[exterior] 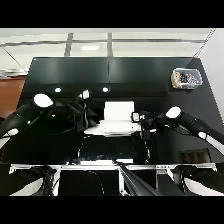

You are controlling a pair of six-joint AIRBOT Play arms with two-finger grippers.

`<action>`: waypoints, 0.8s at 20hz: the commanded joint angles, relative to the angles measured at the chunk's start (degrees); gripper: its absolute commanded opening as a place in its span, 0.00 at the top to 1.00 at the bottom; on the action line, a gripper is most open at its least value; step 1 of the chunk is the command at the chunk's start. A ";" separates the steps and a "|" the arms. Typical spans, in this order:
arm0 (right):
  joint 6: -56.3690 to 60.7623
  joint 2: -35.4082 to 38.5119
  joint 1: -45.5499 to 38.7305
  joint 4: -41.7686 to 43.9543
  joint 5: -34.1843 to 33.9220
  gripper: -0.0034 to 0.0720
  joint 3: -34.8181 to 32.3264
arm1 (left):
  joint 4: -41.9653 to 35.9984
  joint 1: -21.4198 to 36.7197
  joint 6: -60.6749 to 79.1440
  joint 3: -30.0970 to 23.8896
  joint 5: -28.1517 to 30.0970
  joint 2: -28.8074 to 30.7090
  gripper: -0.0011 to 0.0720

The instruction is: Fold the box and place the chain.

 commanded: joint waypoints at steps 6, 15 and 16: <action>0.02 0.00 0.00 0.00 0.00 0.53 0.07 | 9.94 -6.14 13.66 -1.68 9.01 -4.20 0.00; 0.02 0.00 0.00 0.00 -0.02 0.53 0.04 | -2.86 -6.10 14.75 -1.70 7.96 -6.82 0.00; 0.02 0.00 0.00 0.00 0.00 0.53 0.07 | -3.50 -6.10 15.61 -1.70 6.67 -7.41 0.01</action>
